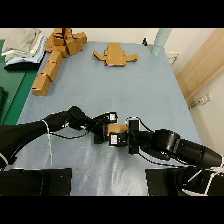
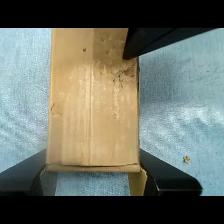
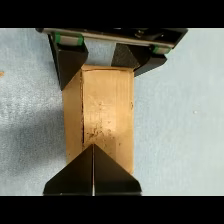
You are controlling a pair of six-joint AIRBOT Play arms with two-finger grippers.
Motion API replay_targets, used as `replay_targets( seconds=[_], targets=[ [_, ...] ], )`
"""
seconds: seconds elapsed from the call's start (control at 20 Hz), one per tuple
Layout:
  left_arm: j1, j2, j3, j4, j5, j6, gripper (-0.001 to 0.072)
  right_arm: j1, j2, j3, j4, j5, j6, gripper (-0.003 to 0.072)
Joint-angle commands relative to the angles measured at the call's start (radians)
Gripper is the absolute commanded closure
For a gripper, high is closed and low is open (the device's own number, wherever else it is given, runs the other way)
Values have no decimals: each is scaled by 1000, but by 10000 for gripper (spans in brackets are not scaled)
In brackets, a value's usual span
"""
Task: Fold the box.
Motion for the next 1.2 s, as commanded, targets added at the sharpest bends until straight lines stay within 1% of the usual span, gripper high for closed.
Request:
replay_targets(
  seconds=[0.0, 0.1, 0.35, 0.45, 0.6, 0.7, 0.8, 1.0, 1.15],
  targets=[
    [1, 0, 0, 0, 0, 0, 231, 0, -10, 0, 2, 2, 0, 682],
    [1, 0, 0, 0, 0, 0, 231, 0, 10, 8, -6, -2, 0, 682],
    [1, 0, 0, 0, 0, 0, 231, 0, 121, 18, -20, -30, 14, 682],
    [1, 0, 0, 0, 0, 0, 231, 0, 149, 18, -40, -79, 55, 682],
    [1, 0, 0, 0, 0, 0, 231, 0, 144, 14, -67, -182, 131, 682],
    [1, 0, 0, 0, 0, 0, 231, 0, 130, 15, -63, -198, 182, 682],
    [1, 0, 0, 0, 0, 0, 231, 0, 124, 17, -80, -212, 318, 682],
    [1, 0, 0, 0, 0, 0, 231, 0, 124, 27, -127, -332, 795, 682],
    [1, 0, 0, 0, 0, 0, 231, -21, 122, 59, -124, -349, 1022, 682]
  ],
)
